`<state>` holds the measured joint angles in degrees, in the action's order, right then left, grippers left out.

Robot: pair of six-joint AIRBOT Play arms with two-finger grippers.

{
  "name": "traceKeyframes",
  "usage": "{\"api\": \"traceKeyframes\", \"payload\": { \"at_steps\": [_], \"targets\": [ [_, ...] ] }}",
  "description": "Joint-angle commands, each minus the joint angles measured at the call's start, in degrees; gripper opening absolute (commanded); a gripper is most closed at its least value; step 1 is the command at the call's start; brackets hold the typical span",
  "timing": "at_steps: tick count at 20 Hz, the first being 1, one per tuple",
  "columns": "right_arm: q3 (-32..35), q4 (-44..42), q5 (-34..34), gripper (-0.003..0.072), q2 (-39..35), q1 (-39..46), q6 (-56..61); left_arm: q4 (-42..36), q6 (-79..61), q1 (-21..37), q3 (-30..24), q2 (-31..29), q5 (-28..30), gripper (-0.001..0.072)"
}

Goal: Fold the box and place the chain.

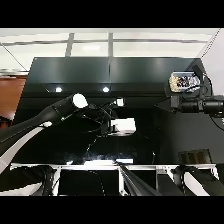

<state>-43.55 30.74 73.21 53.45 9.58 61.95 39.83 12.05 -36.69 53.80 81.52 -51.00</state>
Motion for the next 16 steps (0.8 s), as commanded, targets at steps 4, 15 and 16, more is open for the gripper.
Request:
{"api": "traceKeyframes", "payload": {
  "at_steps": [4, 15, 16],
  "targets": [
    [-0.04, 0.0, -0.15, 0.0009, -0.02, 0.02, -0.04, 1.77, 0.02, -2.43, 0.09, 0.68, 3.69, 0.0704],
    [-0.04, 0.02, -0.42, 0.0009, -0.02, 0.02, -0.04, 11.43, 9.4, -8.33, 0.09, 4.24, 10.71, 0.0693],
    [-0.04, 0.0, -0.46, 0.0009, -0.02, 0.02, -0.04, 11.61, 10.16, -8.15, 0.13, 4.11, 10.49, 0.0538]
  ]
}}
